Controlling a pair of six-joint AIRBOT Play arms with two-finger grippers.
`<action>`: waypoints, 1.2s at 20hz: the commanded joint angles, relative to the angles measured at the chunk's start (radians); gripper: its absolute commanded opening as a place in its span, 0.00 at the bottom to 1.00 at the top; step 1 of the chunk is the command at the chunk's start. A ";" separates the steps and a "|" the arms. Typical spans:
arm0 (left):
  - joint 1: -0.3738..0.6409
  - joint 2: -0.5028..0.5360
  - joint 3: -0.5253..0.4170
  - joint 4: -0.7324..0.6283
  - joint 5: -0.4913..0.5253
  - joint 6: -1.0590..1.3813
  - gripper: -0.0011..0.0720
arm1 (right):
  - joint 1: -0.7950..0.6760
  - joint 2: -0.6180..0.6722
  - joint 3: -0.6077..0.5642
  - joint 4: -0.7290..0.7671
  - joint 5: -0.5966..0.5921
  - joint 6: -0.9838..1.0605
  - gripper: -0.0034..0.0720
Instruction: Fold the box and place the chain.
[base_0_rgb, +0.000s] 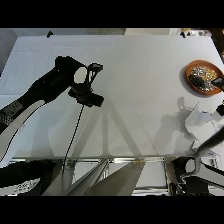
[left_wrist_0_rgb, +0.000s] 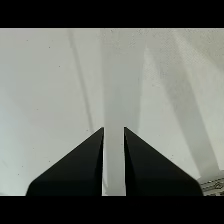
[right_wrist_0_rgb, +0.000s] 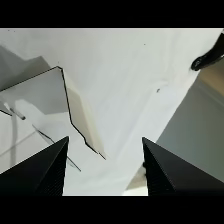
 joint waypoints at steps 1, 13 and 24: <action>0.000 0.000 0.000 0.000 0.000 0.000 0.20 | -0.002 -0.080 0.005 -0.006 0.010 -0.055 0.65; 0.000 0.000 0.000 0.000 0.000 0.000 0.20 | 0.043 -0.024 0.000 0.321 0.225 0.023 0.06; 0.000 -0.001 0.000 -0.010 0.006 0.000 0.20 | 0.478 0.645 -0.435 0.913 -0.130 0.273 0.06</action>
